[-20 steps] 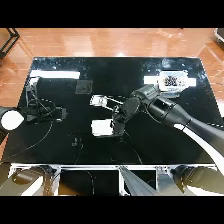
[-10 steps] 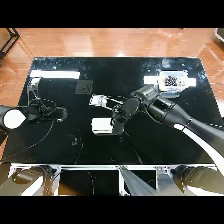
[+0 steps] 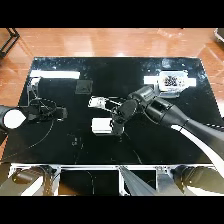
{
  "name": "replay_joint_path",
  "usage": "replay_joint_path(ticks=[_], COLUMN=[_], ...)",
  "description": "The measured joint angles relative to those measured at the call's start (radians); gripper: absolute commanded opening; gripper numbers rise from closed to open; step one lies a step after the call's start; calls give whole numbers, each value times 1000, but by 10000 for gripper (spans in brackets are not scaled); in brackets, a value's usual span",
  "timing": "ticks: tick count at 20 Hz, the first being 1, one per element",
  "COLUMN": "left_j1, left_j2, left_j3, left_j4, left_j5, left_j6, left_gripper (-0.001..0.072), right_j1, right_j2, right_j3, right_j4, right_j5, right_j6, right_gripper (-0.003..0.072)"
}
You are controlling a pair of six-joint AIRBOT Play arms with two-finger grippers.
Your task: Fold the box and place the chain.
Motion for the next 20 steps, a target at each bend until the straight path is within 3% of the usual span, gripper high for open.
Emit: replay_joint_path(ticks=[2, 3, 4, 8, 9, 10, 11, 14, 20], left_j1=[0, 0, 0, 0, 0, 0, 0, 0, 0], left_j2=[0, 0, 0, 0, 0, 0, 0, 0, -14], left_j3=[0, 0, 0, 0, 0, 0, 0, 0, 0], left_j4=[0, 0, 0, 0, -1, -3, -3, -7, -16], left_j5=[0, 0, 0, 1, 1, 1, 1, 1, 2], left_j6=[0, 0, 0, 0, 0, 0, 0, 0, 1], left_gripper=[509, 509, 509, 509, 510, 509, 509, 509, 509], right_j1=[7, 8, 9, -11, -29, -56, -87, -193, -259], right_j2=[-8, -10, -10, 27, 48, 71, 93, 150, 148], right_j3=[0, 0, 0, 0, 0, -1, -8, -88, -268], right_j4=[3, 5, 8, 8, 13, 21, 38, 155, 507], right_j5=[0, 0, -2, -21, -38, -63, -89, -122, 68], right_j6=[8, 16, 24, 105, 134, 172, 210, 307, 398], right_gripper=[218, 340, 379, 371, 302, 100, 25, 23, 23])
